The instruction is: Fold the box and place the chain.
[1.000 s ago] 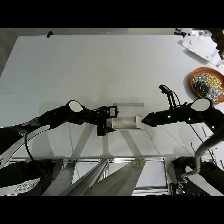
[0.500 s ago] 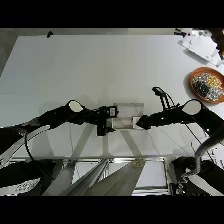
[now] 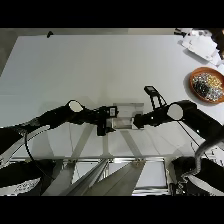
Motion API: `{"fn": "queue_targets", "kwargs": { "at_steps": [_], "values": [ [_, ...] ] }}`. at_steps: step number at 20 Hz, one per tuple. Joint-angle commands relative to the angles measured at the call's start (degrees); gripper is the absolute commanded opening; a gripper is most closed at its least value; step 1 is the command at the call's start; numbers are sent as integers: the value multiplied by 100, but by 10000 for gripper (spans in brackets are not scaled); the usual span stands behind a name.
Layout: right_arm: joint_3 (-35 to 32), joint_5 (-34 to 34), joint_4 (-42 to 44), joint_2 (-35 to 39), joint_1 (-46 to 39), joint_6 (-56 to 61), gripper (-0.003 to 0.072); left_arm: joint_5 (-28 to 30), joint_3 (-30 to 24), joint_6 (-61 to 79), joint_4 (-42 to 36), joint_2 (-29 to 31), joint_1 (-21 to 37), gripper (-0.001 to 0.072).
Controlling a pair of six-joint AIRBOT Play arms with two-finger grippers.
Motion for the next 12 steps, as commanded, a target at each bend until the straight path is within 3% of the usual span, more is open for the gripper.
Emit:
{"fn": "queue_targets", "kwargs": {
  "at_steps": [1, 3, 12],
  "values": [
    [136, -61, -481, -293, 328, 918, 493, -2, 0, 0, 0, 2, 2, 335],
    [219, -144, -846, -354, 457, 1394, 450, 0, 0, 0, 0, 2, 2, 335],
    [442, 22, -1471, -942, 990, 2559, 425, -2, 0, 0, 0, 2, 2, 335]
  ]
}}
